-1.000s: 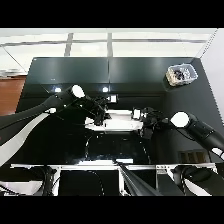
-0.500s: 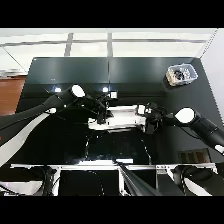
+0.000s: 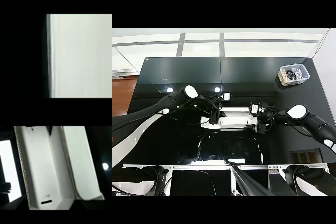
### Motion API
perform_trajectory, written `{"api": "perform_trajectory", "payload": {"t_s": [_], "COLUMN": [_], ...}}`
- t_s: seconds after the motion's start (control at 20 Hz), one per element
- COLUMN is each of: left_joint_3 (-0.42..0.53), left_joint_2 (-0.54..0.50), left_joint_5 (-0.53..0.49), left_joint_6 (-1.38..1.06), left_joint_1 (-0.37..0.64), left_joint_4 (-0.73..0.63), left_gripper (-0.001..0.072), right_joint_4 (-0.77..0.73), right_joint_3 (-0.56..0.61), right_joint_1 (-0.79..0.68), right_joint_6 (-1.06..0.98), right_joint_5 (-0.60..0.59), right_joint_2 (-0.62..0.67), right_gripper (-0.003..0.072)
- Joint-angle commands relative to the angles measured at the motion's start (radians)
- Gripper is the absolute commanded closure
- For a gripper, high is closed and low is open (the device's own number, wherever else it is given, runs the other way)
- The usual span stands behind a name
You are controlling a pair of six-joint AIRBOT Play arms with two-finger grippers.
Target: Fold the box and place the chain.
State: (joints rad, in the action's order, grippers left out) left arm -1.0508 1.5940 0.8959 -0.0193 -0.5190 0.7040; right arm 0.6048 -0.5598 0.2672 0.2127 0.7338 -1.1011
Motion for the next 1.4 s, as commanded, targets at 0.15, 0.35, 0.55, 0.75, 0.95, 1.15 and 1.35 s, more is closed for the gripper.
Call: {"api": "perform_trajectory", "payload": {"t_s": [0.15, 0.35, 0.55, 0.75, 0.95, 1.15, 1.35], "left_joint_3": [0.0, -0.001, -0.001, -0.001, -0.001, -0.001, -0.001], "left_joint_2": [0.01, 0.02, 0.026, 0.026, 0.026, 0.026, 0.026], "left_joint_5": [0.003, 0.002, 0.002, 0.002, 0.002, 0.002, 0.002], "left_joint_6": [-0.003, -0.003, -0.003, -0.003, -0.003, -0.003, -0.003], "left_joint_1": [-0.005, -0.005, -0.005, -0.005, -0.005, -0.005, -0.005], "left_joint_4": [0.024, 0.025, 0.024, 0.024, 0.024, 0.024, 0.024], "left_gripper": [0.0688, 0.0688, 0.0688, 0.0688, 0.0688, 0.0688, 0.0688], "right_joint_4": [-0.029, -0.028, -0.029, -0.029, -0.029, -0.028, -0.026], "right_joint_3": [0.0, 0.0, 0.0, 0.0, 0.0, -0.001, -0.003], "right_joint_1": [0.002, 0.002, 0.002, 0.002, 0.002, 0.002, 0.005], "right_joint_6": [0.026, 0.036, 0.064, 0.079, 0.081, 0.082, 0.079], "right_joint_5": [0.033, 0.033, 0.034, 0.034, 0.029, 0.029, 0.025], "right_joint_2": [-0.049, -0.074, -0.098, -0.127, -0.15, -0.178, -0.178], "right_gripper": [-0.0022, -0.0022, -0.0022, -0.0022, -0.0022, -0.0022, -0.0023]}}
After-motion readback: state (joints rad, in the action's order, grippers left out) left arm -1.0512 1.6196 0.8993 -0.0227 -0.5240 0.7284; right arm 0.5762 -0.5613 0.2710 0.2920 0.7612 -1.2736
